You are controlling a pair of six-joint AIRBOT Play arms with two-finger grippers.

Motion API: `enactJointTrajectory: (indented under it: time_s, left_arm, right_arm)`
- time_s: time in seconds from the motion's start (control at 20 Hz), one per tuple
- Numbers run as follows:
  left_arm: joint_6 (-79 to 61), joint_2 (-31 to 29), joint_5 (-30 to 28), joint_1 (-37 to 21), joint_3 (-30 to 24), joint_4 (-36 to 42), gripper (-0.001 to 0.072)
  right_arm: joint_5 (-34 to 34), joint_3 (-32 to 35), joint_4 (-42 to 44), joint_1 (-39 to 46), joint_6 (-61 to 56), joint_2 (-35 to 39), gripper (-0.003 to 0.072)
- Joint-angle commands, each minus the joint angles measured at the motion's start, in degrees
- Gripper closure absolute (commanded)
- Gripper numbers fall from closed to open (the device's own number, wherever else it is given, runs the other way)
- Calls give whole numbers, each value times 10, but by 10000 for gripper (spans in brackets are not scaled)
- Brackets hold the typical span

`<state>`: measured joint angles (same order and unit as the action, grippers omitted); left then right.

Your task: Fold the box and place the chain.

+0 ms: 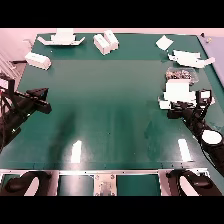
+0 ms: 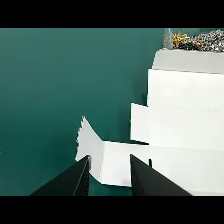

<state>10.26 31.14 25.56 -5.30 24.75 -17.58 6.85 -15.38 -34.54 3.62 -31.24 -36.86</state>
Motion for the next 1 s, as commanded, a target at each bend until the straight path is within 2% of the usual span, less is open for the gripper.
enactJointTrajectory:
  time_s: [0.0,0.85,0.9,0.95]
  left_arm:
    - [0,0,0,0,0,0,688]
    - [0,0,0,0,1,0,688]
    - [0,0,0,0,1,0,688]
    - [0,0,0,0,1,0,688]
  right_arm:
    - [0,1,0,0,0,0,387]
    - [0,3,0,0,0,0,387]
    - [0,-4,-2,0,1,0,225]
    - [10,-18,-11,4,4,0,182]
